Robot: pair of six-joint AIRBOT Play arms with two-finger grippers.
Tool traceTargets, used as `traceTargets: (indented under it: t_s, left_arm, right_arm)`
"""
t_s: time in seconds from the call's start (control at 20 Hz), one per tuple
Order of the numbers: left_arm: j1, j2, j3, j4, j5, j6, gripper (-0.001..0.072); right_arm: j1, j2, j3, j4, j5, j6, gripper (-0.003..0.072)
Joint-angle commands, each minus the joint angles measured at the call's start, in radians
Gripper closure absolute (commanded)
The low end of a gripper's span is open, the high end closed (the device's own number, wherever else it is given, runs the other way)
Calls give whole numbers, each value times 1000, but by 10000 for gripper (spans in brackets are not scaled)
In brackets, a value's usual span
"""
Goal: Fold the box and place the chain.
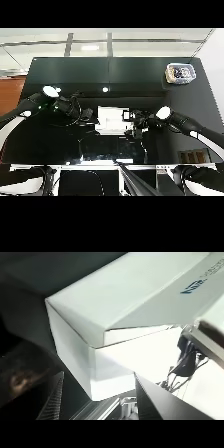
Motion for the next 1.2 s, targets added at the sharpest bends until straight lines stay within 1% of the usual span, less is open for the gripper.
traceTargets:
  t_s: [0.0, 0.05, 0.25, 0.3, 0.4, 0.5, 0.55, 0.75, 0.95, 1.15]
  left_arm:
    - [-65, -1, 50, 127, 15, -145, 207]
    - [-84, -1, 68, 166, 16, -183, 207]
    - [-153, -1, 114, 241, 25, -269, 208]
    - [-165, -1, 119, 251, 33, -290, 219]
    - [-184, -1, 126, 251, 38, -311, 308]
    - [-201, -1, 132, 251, 41, -327, 331]
    - [-210, -1, 135, 254, 45, -341, 361]
    - [-241, -1, 139, 282, 63, -414, 361]
    - [-275, -1, 139, 391, 73, -507, 361]
    - [-327, -1, 139, 501, 157, -620, 361]
  right_arm:
    - [1, 0, 0, 0, 0, 0, 446]
    - [1, 0, 0, 0, 0, 0, 446]
    - [1, 0, 0, 0, 0, 0, 447]
    - [1, 0, 0, 0, 0, 0, 446]
    - [1, 0, 0, 0, 0, 0, 447]
    - [1, 0, 0, 0, 0, 0, 446]
    - [1, 0, 0, 0, 0, 0, 446]
    - [1, 0, 0, 0, 0, 0, 446]
    - [1, 0, 0, 0, 0, 0, 447]
    - [1, 0, 0, 0, 0, 0, 447]
